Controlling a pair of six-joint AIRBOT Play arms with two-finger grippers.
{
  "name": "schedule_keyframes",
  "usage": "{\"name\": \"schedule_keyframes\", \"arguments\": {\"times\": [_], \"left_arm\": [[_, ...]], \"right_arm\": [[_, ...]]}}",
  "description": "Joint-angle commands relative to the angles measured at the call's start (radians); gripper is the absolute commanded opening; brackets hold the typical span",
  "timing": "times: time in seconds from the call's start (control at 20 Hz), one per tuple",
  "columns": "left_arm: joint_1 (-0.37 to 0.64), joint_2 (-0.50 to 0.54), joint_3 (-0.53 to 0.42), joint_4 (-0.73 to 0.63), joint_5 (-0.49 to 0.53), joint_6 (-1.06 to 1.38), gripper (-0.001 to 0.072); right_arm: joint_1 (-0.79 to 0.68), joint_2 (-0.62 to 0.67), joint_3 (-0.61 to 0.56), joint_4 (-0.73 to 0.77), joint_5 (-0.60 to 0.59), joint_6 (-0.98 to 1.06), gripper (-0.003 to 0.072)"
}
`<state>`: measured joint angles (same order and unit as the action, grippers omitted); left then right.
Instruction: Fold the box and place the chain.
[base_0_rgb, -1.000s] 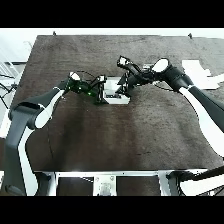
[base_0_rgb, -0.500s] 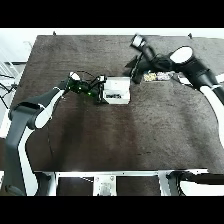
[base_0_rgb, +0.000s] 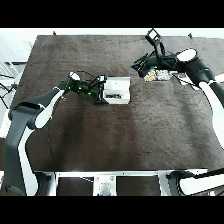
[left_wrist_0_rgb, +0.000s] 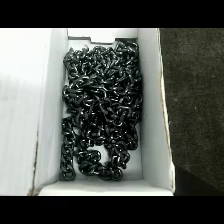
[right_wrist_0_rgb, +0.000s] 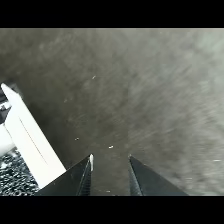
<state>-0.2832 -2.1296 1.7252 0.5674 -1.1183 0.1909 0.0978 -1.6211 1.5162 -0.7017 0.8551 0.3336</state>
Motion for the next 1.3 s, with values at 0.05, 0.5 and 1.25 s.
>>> {"name": "schedule_keyframes", "arguments": {"times": [0.05,0.5,1.25], "left_arm": [[0.000,0.001,0.000,0.000,0.000,0.000,0.0626],[0.000,0.001,0.000,0.000,0.001,0.000,0.0625],[0.000,0.001,0.000,0.000,0.000,0.000,0.0626]], "right_arm": [[-0.003,-0.115,0.056,0.011,0.113,-0.005,0.0271],[0.059,-0.142,0.071,-0.036,0.285,-0.005,0.0280],[0.138,-0.149,0.076,-0.150,0.299,-0.032,0.0392]]}}
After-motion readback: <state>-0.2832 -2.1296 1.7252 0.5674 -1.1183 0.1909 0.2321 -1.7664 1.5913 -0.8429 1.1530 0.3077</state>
